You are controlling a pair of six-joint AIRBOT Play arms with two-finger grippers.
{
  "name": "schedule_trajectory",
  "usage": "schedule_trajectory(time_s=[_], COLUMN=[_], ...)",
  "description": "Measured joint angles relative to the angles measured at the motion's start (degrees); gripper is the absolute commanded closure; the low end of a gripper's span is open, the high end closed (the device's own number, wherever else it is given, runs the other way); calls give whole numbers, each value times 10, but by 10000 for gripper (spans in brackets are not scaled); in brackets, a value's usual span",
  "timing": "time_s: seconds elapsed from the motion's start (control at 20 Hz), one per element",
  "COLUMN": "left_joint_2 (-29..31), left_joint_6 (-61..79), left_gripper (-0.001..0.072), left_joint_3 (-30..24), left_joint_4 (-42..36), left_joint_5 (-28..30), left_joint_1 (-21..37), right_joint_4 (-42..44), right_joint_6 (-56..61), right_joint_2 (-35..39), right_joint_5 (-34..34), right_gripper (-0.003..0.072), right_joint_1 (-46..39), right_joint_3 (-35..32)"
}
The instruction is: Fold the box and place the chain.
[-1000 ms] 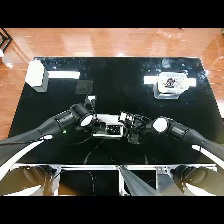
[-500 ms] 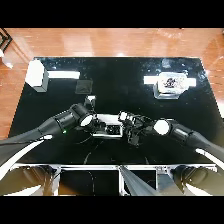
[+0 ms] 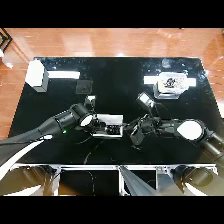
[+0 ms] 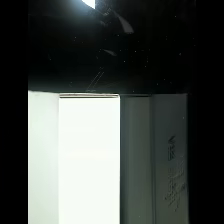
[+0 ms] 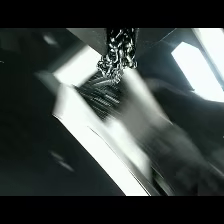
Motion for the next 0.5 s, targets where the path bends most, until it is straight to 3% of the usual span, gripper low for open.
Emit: schedule_trajectory(time_s=[0.25,0.35,0.5], left_joint_2=[0,0,0], left_joint_6=[0,0,0], left_gripper=[687,687,687], left_joint_3=[0,0,0], left_joint_4=[0,0,0], left_joint_5=[1,1,2], left_joint_1=[0,0,0], right_joint_4=[169,201,223], right_joint_6=[20,23,25], right_joint_2=[-41,-58,-66], right_joint_5=[-40,-49,-20], right_gripper=[641,123,111], right_joint_1=[24,34,22], right_joint_3=[3,3,3])
